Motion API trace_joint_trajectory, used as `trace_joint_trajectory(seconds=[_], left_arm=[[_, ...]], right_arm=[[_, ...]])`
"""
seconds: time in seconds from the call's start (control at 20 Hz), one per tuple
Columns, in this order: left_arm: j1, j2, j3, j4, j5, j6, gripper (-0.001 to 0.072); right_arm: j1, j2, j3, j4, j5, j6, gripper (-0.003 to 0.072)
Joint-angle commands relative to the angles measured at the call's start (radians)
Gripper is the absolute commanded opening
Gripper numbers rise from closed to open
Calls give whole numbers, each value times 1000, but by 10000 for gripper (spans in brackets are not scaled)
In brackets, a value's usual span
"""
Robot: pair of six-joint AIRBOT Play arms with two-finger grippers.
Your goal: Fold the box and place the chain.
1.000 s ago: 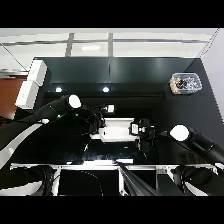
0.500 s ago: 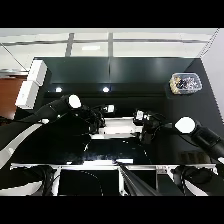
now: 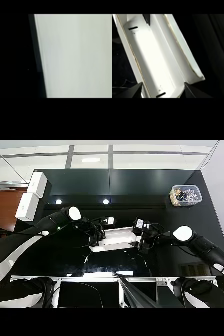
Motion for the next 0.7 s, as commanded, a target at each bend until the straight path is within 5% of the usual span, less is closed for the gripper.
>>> trace_joint_trajectory(seconds=[0.0,0.65], left_arm=[[0,0,1,0,2,0,26],[-2,42,1,12,62,55,25]], right_arm=[[-50,-9,1,8,31,-12,600],[-76,-26,0,137,92,-262,600]])
